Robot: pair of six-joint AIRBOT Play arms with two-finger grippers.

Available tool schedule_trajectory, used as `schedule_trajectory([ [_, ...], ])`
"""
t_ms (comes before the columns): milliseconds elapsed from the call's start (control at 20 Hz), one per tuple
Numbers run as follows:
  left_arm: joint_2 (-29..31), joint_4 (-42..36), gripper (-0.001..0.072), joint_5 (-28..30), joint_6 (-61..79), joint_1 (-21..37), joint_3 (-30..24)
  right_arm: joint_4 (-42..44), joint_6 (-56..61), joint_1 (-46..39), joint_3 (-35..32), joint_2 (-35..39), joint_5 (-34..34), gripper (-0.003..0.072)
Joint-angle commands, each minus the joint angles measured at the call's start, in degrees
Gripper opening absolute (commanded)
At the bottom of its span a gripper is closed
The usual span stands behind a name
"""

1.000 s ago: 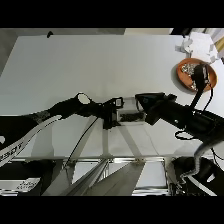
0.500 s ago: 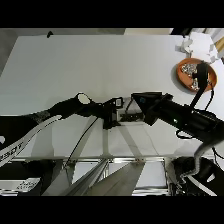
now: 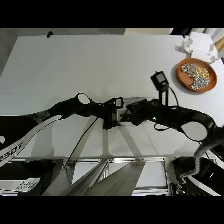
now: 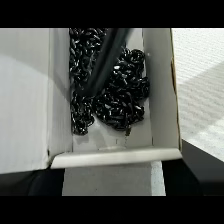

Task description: Fold the box and place the chain.

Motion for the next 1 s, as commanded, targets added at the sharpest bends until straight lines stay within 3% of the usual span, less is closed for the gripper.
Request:
schedule_trajectory([
  [0,0.0,0.0,0.0207,0.0,0.0,0.0,0.0,-1.0,-0.1,0.0,0.0,-5.5,3.3,0.0016],
  [300,0.0,0.0,0.0207,0.0,0.0,0.0,0.0,-5.0,2.4,0.0,0.0,-6.6,4.3,0.0018],
  [350,0.0,0.0,0.0207,0.0,0.0,0.0,0.0,-5.0,2.4,0.0,0.0,-6.6,4.3,0.0062],
  [400,0.0,0.0,0.0207,0.0,0.0,0.0,0.0,-5.0,2.4,0.0,0.0,-6.6,4.3,0.0173],
  [450,0.0,0.0,0.0207,0.0,0.0,0.0,0.0,-5.0,2.3,0.0,0.0,-6.6,4.3,0.0231],
  [650,0.0,0.0,0.0207,0.0,0.0,0.0,0.0,-5.2,1.4,-1.9,1.2,-6.6,6.0,0.0231],
  [850,0.0,0.0,0.0207,0.0,0.0,0.0,0.0,-4.9,-6.7,-13.4,11.4,-6.6,16.7,0.0217],
  [950,0.0,0.0,0.0207,0.0,0.0,0.0,0.0,-4.0,-12.7,-18.7,15.7,-6.7,16.6,0.0180],
])
